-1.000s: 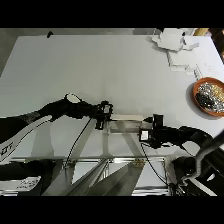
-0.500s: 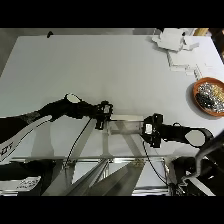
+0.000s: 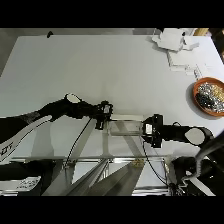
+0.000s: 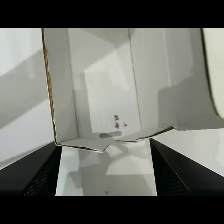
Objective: Fold the box and place the chain.
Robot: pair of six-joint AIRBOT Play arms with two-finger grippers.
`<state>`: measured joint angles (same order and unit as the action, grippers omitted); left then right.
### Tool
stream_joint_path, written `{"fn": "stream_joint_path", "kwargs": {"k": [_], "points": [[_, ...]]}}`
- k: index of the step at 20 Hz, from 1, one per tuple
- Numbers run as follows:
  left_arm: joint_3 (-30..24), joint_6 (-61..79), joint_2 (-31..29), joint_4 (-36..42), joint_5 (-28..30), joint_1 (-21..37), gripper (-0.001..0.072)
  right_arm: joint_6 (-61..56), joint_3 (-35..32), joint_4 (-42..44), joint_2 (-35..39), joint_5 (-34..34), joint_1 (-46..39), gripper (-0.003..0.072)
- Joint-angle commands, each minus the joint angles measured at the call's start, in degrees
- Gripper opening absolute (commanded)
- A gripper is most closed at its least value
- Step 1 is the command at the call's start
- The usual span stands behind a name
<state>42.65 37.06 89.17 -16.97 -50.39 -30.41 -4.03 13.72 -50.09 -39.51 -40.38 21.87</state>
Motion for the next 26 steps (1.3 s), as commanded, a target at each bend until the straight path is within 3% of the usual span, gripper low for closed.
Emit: {"fn": "stream_joint_path", "kwargs": {"k": [1, 7, 15, 21, 26], "points": [[-0.02, 0.0, 0.04, 0.0, 0.0, -0.04, 0.0011, 1.07, 0.22, 2.93, -0.5, 0.55, -2.45, 0.0594], [-0.02, 0.0, 0.04, 0.0, 0.02, -0.04, 0.0011, 16.37, 0.39, 13.55, -6.75, -1.68, -7.13, 0.0594], [-0.02, 0.0, 0.04, 0.0, 0.02, -0.04, 0.0011, 28.96, 0.63, 20.04, -14.97, -4.24, -9.97, 0.0593], [-0.02, 0.0, 0.04, 0.0, 0.0, -0.04, 0.0011, 29.94, 5.16, 20.59, -22.82, -5.55, -9.97, 0.0593], [-0.02, 0.0, 0.04, 0.02, 0.02, -0.04, 0.0011, 27.28, 5.55, 14.75, -22.05, -6.78, -9.97, 0.0593]]}}
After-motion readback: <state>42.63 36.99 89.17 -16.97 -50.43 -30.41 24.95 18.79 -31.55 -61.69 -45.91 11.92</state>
